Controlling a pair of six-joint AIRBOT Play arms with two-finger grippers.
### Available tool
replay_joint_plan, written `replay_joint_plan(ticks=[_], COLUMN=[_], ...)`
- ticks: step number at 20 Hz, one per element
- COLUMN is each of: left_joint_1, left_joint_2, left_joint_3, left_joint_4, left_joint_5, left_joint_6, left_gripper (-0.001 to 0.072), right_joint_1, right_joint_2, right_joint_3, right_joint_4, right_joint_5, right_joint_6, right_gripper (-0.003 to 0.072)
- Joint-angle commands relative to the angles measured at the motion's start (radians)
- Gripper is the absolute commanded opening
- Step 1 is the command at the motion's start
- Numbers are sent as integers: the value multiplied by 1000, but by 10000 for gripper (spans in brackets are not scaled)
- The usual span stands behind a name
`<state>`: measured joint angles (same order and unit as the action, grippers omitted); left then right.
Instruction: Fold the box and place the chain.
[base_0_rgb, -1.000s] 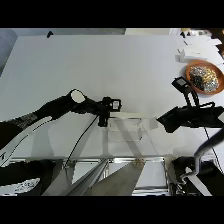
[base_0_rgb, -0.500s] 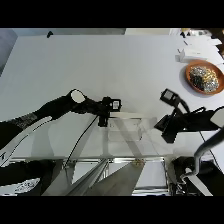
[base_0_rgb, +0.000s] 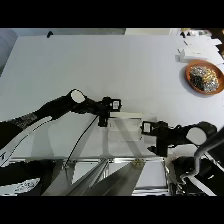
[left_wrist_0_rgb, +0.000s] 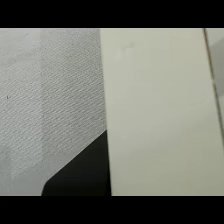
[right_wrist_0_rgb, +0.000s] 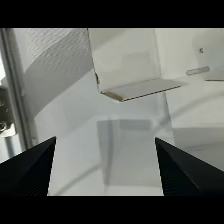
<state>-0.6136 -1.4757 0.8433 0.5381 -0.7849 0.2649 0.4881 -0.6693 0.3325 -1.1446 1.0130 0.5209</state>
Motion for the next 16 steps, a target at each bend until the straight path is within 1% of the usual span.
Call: replay_joint_plan(ticks=[1,3,6,11,16], left_joint_1=[1,1,1,1,1], left_joint_2=[0,0,0,0,0], left_joint_3=[0,0,0,0,0], left_joint_4=[1,0,0,1,0], left_joint_5=[-1,-2,-1,-2,-1], left_joint_6=[0,0,0,0,0], left_gripper=[11,11,11,11,11], right_joint_1=[121,175,190,190,190], right_joint_2=[1,1,-4,-38,-61], right_joint_3=[-73,-106,-132,-136,-138], right_joint_4=[-53,-81,-89,-76,-60], right_joint_5=[-259,-372,-470,-535,-539], right_joint_6=[-33,-32,-22,-20,-21], right_gripper=[688,690,691,691,691])
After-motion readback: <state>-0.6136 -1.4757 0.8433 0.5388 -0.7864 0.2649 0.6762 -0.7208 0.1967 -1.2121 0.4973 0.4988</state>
